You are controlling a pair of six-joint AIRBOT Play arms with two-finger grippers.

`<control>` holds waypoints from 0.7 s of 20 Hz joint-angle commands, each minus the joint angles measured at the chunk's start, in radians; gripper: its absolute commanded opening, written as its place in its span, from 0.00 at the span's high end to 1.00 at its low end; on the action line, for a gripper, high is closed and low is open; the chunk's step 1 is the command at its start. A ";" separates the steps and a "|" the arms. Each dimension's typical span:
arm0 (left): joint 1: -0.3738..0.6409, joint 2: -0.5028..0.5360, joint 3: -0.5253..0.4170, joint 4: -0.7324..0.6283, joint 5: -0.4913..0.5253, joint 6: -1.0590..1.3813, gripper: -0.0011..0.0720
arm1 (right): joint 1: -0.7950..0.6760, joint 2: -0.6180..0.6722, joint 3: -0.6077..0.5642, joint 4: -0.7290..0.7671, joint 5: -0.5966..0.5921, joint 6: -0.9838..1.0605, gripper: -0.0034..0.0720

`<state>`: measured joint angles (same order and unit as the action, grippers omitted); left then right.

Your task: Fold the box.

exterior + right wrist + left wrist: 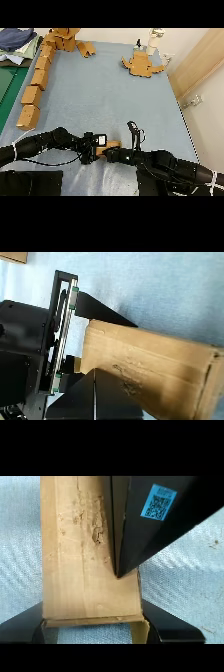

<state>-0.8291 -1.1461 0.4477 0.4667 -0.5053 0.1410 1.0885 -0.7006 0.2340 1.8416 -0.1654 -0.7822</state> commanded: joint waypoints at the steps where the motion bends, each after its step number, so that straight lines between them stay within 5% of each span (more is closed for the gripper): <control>1: 0.000 0.000 0.000 0.000 0.000 0.000 0.49 | 0.000 -0.016 -0.001 -0.003 -0.001 0.000 0.95; 9: 0.000 0.000 0.000 0.000 0.000 0.000 0.49 | 0.000 0.037 0.013 -0.069 -0.025 -0.001 0.95; 11: 0.000 0.000 0.000 0.000 0.000 0.000 0.49 | -0.010 0.127 0.036 -0.167 -0.185 0.001 0.95; 14: 0.000 0.000 0.000 0.000 0.000 0.000 0.49 | -0.054 0.244 0.107 -0.391 -0.664 0.130 0.95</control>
